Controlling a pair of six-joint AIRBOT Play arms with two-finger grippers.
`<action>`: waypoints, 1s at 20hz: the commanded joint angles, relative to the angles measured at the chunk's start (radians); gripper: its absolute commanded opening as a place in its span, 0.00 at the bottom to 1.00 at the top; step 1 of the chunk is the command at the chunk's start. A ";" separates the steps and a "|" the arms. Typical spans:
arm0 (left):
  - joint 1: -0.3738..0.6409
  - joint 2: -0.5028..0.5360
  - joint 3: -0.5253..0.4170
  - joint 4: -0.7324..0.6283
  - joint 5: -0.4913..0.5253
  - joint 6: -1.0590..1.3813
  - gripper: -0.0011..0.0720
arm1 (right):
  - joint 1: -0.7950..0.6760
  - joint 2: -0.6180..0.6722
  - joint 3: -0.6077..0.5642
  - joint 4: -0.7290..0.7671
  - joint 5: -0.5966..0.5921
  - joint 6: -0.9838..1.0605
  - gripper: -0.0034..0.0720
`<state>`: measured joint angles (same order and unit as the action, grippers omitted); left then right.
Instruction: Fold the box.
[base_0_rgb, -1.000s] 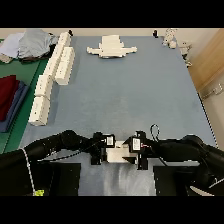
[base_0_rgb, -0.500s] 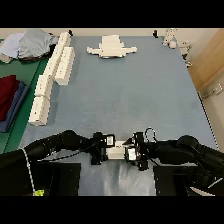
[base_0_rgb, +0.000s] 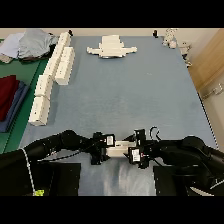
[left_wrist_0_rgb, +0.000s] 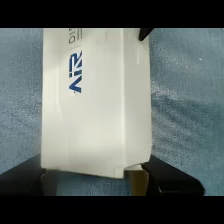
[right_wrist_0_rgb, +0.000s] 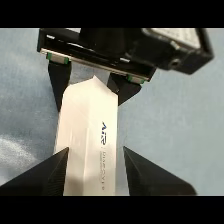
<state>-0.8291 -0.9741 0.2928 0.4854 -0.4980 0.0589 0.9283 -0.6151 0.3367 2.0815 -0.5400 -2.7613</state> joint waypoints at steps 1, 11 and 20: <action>0.000 0.001 0.000 0.001 0.000 0.000 0.53 | 0.000 0.006 0.001 -0.019 0.046 0.001 0.74; 0.000 0.001 0.000 0.001 0.000 0.000 0.53 | 0.000 -0.053 0.000 -0.040 0.076 0.004 0.74; 0.000 0.001 0.000 0.001 0.000 0.000 0.53 | 0.001 -0.082 0.001 0.002 0.023 0.004 0.74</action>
<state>-0.8291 -0.9741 0.2928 0.4862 -0.4980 0.0593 0.9291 -0.6933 0.3367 2.0609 -0.4885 -2.7571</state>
